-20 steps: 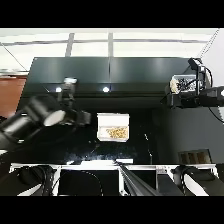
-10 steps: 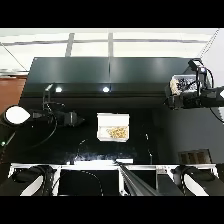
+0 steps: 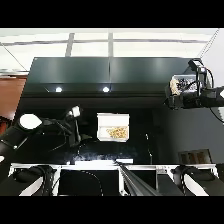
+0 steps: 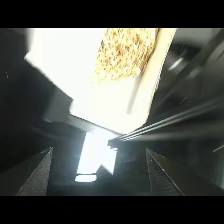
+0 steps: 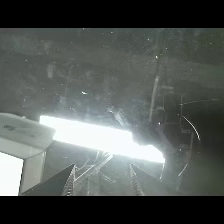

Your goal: Fold the box and place the chain.

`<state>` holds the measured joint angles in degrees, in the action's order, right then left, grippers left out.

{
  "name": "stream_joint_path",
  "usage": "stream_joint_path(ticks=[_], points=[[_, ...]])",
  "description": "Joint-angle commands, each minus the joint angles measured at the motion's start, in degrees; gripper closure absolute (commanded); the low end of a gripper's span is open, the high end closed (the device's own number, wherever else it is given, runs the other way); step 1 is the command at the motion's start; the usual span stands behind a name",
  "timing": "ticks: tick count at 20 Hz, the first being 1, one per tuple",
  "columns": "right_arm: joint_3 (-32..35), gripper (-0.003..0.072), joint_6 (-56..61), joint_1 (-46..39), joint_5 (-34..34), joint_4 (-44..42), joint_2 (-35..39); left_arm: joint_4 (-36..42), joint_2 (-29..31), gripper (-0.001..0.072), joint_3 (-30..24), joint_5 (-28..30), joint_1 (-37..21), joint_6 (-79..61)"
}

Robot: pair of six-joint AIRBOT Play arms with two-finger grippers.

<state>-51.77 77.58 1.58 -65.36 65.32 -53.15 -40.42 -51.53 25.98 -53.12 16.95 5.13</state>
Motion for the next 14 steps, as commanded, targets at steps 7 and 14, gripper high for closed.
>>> stream_joint_path(ticks=[7,14], points=[[0.1,0.0265,1.6,0.1,-0.4,-0.7,0.0,2.1,-14.3,0.0000,1.8,4.5,4.2,-16.7],[0.1,0.0265,1.6,0.1,-0.4,-1.3,0.0,9.7,-17.2,0.0000,1.8,5.0,4.3,-17.3]])
